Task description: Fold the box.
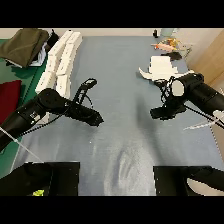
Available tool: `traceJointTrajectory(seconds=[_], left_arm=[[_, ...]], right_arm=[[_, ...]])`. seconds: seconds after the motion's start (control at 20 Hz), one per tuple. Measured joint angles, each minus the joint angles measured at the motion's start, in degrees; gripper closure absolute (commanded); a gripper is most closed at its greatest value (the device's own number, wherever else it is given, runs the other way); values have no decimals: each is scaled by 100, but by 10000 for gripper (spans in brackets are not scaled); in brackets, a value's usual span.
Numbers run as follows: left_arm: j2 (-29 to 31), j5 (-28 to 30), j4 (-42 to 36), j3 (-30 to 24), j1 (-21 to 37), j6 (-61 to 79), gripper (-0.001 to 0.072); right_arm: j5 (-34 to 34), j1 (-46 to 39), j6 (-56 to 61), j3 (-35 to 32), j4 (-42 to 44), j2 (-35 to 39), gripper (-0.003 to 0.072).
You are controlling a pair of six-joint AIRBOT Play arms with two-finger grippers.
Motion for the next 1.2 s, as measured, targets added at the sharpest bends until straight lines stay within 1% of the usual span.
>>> traceJointTrajectory(seconds=[0.55,0.7,0.85,0.95,1.0,1.05,1.1,1.15,1.2], left_arm=[[0,0,0,0,-4,0,696],[0,0,2,0,-4,0,696],[0,0,2,0,-4,0,696],[0,0,2,0,-4,0,696],[0,2,2,0,-4,0,696],[0,0,0,0,-4,0,696],[0,2,2,0,-4,0,696],[0,20,2,0,-4,0,696],[0,74,0,0,-4,0,696]], right_arm=[[-4,0,-48,0,-28,0,679],[-188,-2,-72,0,-76,0,680],[-411,-2,61,0,363,0,679],[-627,0,125,-4,745,-15,581],[-754,-9,173,9,846,-24,581],[-846,-50,308,76,857,-42,548],[-911,-142,444,210,732,-63,429],[-907,-302,531,420,555,-111,337],[-859,-549,553,741,372,-199,309]])
